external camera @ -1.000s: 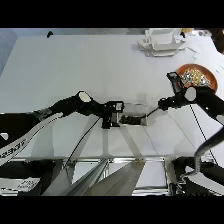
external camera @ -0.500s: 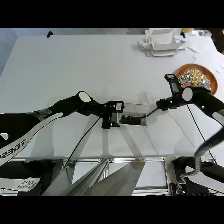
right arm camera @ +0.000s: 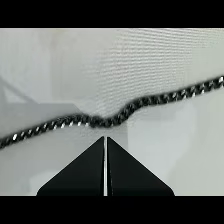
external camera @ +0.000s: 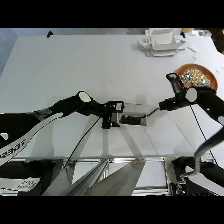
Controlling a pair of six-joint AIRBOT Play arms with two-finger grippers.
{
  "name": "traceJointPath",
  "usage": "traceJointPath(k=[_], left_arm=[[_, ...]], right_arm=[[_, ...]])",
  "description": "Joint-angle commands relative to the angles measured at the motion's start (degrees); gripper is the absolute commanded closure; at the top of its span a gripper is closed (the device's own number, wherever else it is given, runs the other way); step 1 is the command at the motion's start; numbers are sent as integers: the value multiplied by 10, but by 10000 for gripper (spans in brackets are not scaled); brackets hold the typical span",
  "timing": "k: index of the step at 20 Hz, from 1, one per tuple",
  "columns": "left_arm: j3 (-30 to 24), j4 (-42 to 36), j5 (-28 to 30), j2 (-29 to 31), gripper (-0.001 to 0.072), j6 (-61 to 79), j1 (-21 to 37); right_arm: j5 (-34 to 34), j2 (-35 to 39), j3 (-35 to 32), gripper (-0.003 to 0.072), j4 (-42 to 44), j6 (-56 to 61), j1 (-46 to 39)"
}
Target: Fold the box and place the chain.
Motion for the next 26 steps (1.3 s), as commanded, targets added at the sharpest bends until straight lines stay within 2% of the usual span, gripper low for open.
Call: traceJointPath(k=[1, 5, 6, 8, 9, 16, 21, 26], left_arm=[[0, 0, 0, 0, 679, 0, 0], [0, 0, 0, 0, 679, 0, 0], [0, 0, 0, 0, 679, 0, 0], [0, 0, 0, 0, 679, 0, 0], [0, 0, 0, 0, 679, 0, 0], [0, 0, 0, 0, 679, 0, 0], [0, 0, 0, 0, 679, 0, 0], [0, 0, 0, 0, 679, 0, 0]], right_arm=[[19, 79, -12, 664, -1, -2, 0], [10, 159, -31, 662, -2, -2, 0], [11, 160, -31, 617, -2, -2, 0], [8, 155, -32, 454, -1, -2, 0], [3, 150, -32, 443, -2, -2, 0], [-100, 138, -83, 463, -4, 4, 0], [-123, 63, -85, 462, 0, 7, 0], [-143, 17, -85, 403, -1, 18, 0]])
